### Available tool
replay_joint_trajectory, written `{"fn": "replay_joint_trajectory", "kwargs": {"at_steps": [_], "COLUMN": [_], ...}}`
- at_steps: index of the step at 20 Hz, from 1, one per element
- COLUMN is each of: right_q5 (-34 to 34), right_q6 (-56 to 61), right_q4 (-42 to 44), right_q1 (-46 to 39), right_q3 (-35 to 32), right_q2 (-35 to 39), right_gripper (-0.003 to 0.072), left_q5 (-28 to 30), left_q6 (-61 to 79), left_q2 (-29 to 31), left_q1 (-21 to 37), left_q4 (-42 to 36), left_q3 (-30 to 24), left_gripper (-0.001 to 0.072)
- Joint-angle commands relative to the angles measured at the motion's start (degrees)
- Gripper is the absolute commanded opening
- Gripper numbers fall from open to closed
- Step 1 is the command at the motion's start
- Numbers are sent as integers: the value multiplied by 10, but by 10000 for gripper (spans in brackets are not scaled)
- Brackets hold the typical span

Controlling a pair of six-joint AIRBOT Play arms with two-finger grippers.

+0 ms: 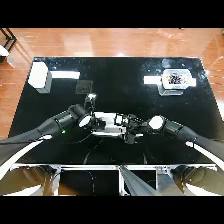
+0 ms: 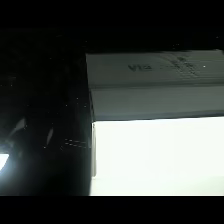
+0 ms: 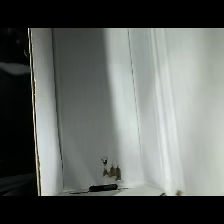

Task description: Fold the box and place the chain.

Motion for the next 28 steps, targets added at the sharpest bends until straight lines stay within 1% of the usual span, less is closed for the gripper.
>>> {"fn": "replay_joint_trajectory", "kwargs": {"at_steps": [1, 2, 3, 5, 14, 15, 16, 17, 19, 20, 22, 23, 27, 28], "right_q5": [0, 0, 0, 0, 0, 0, 0, 0, 0, 0, 0, 0, 0, 1], "right_q6": [1, 0, 0, 0, 0, 0, 0, 0, 0, 0, 0, 1, 0, 2], "right_q4": [1, 0, 1, 0, 0, 0, 0, 0, 0, 0, 0, 0, 0, 1], "right_q1": [0, 0, 0, 0, 0, 0, 0, 0, 0, 0, 0, 0, 0, 0], "right_q3": [0, 0, 0, 0, 0, 0, 0, 0, 0, 0, 0, 0, 0, 0], "right_q2": [0, 0, 0, 0, 0, 0, 0, 0, 0, 0, 0, 0, 0, 0], "right_gripper": [407, 407, 407, 407, 407, 407, 407, 407, 407, 407, 407, 407, 409, 444], "left_q5": [-19, -29, -33, -31, -28, -28, -29, -29, -29, -29, -28, -26, -27, -31], "left_q6": [-11, -11, -11, -11, -10, -10, -8, -7, -6, -5, 3, 9, 9, 9], "left_q2": [0, 0, 0, 0, 0, 0, 0, 0, 0, 0, 0, 0, 0, 0], "left_q1": [0, 0, 2, 5, 10, 11, 10, 10, 10, 10, 10, 10, 10, 10], "left_q4": [-4, -3, -3, -2, 1, 2, 4, 5, 5, 5, 4, 2, 2, 2], "left_q3": [9, 15, 19, 19, 19, 19, 19, 19, 19, 19, 19, 19, 19, 19], "left_gripper": [354, 487, 562, 571, 558, 539, 431, 340, 282, 188, 46, 29, 28, 28]}}
